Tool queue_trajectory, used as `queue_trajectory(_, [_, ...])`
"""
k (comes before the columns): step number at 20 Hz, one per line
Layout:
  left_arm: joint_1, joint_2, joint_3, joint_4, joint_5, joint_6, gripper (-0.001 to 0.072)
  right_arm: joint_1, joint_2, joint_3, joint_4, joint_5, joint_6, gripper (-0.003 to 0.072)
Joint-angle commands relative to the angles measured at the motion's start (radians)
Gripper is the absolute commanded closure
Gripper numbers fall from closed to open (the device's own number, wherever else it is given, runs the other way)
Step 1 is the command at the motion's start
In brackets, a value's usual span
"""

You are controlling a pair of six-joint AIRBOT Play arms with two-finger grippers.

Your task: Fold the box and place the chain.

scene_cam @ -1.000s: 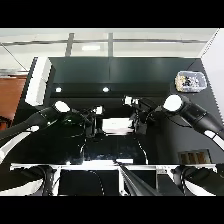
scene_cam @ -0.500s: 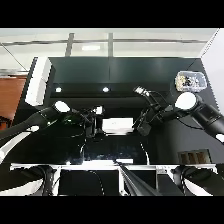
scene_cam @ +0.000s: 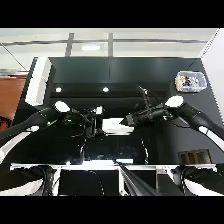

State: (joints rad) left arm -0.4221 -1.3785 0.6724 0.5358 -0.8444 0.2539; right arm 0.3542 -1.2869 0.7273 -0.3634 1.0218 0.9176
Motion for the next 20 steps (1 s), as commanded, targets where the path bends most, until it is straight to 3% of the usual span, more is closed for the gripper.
queue_trajectory(1, [-0.001, -0.001, 0.000, 0.000, 0.000, 0.000, 0.0242, 0.002, -0.060, -0.003, 0.006, -0.045, 0.055, 0.0678])
queue_trajectory(5, [-0.001, -0.001, 0.000, 0.000, 0.000, 0.000, 0.0242, 0.002, -0.060, -0.003, -0.132, -0.103, 0.160, 0.0679])
queue_trajectory(10, [-0.001, -0.001, 0.000, 0.000, 0.000, 0.000, 0.0242, 0.002, -0.057, -0.002, -0.143, -0.098, 0.139, 0.0678])
queue_trajectory(16, [-0.001, -0.001, 0.000, 0.000, 0.000, 0.000, 0.0242, -0.002, 0.025, 0.051, -0.177, 0.022, 0.083, 0.0679])
queue_trajectory(20, [-0.001, -0.001, 0.000, 0.000, 0.000, 0.000, 0.0243, -0.035, 0.191, 0.141, -0.488, -0.028, 0.176, 0.0679])
